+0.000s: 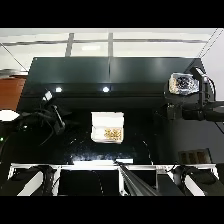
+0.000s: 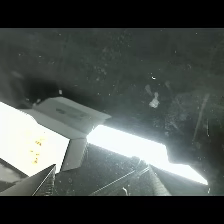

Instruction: Fold the box and place the chain.

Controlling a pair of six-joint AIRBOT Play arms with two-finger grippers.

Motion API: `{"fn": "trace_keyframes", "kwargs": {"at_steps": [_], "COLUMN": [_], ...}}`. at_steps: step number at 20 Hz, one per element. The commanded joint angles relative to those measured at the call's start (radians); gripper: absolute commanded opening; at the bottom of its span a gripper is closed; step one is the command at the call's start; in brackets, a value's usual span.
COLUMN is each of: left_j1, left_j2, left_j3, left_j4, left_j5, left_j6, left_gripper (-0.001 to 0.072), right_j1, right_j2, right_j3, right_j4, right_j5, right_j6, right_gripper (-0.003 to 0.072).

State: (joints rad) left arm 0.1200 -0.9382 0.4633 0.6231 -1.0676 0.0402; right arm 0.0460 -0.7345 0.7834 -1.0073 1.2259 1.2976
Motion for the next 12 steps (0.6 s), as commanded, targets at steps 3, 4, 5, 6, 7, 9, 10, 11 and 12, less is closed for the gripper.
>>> {"fn": "trace_keyframes", "kwargs": {"at_steps": [3,4,5,6,7,9,10,11,12], "left_j1": [-0.074,-0.115,-0.161,-0.203,-0.241,-0.283,-0.294,-0.294,-0.294], "left_j2": [-0.079,-0.095,-0.11,-0.126,-0.143,-0.169,-0.176,-0.18,-0.182], "left_j3": [0.0,0.0,0.0,0.0,0.0,0.0,0.0,0.0,0.001], "left_j4": [0.042,0.05,0.049,0.05,0.055,0.043,0.021,0.008,0.009], "left_j5": [-0.133,-0.14,-0.14,-0.137,-0.131,-0.103,-0.08,-0.061,-0.052], "left_j6": [0.3,0.313,0.314,0.328,0.335,0.335,0.334,0.334,0.334], "left_gripper": [0.0694,0.0694,0.0694,0.0694,0.0694,0.0694,0.0693,0.0693,0.0693], "right_j1": [0.0,0.0,0.0,0.0,0.0,0.0,0.0,0.0,0.0], "right_j2": [0.0,0.0,0.0,0.0,0.0,0.0,0.0,0.0,0.0], "right_j3": [-0.001,-0.001,-0.001,-0.001,0.0,-0.001,-0.001,-0.001,-0.001], "right_j4": [-0.025,-0.035,-0.042,-0.042,-0.042,-0.041,-0.041,-0.041,-0.041], "right_j5": [-0.004,-0.004,-0.003,-0.004,-0.004,-0.004,-0.004,-0.004,-0.003], "right_j6": [0.002,0.005,0.006,0.006,0.008,0.008,0.009,0.013,0.02], "right_gripper": [0.0694,0.0694,0.0694,0.0694,0.0694,0.0694,0.0694,0.0694,0.0694]}}
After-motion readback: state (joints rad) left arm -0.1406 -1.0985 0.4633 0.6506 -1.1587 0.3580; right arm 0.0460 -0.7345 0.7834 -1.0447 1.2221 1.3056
